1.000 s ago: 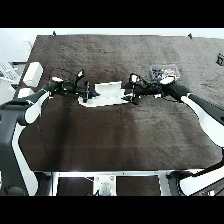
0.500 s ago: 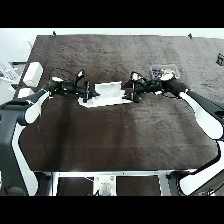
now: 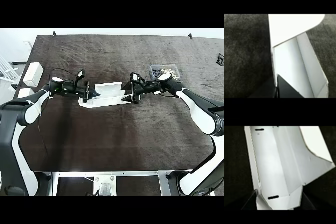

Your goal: Fold the box and place the chain.

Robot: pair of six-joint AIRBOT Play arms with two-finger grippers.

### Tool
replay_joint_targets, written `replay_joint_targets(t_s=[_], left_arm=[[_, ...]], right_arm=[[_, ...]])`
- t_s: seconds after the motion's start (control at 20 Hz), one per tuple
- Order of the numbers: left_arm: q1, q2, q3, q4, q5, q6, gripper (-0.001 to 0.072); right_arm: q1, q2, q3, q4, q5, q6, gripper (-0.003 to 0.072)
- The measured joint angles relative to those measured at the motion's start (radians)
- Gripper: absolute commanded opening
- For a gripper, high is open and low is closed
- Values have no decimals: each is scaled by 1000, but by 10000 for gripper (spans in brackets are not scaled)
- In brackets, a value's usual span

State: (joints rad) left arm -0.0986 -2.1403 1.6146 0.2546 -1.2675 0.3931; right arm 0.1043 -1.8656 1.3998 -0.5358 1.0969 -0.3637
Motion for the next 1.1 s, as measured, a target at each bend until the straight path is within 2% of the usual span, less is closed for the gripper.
replay_joint_targets(t_s=[0.45,0.5,0.55,1.1], left_arm=[[0,0,0,2,-4,0,23],[0,0,0,1,-3,0,24],[0,0,0,1,-3,0,23],[0,0,0,0,0,0,24]], right_arm=[[17,-36,4,13,50,63,634],[18,-42,5,17,48,62,634],[18,-47,5,20,46,53,683],[32,-64,13,29,35,-26,683]])
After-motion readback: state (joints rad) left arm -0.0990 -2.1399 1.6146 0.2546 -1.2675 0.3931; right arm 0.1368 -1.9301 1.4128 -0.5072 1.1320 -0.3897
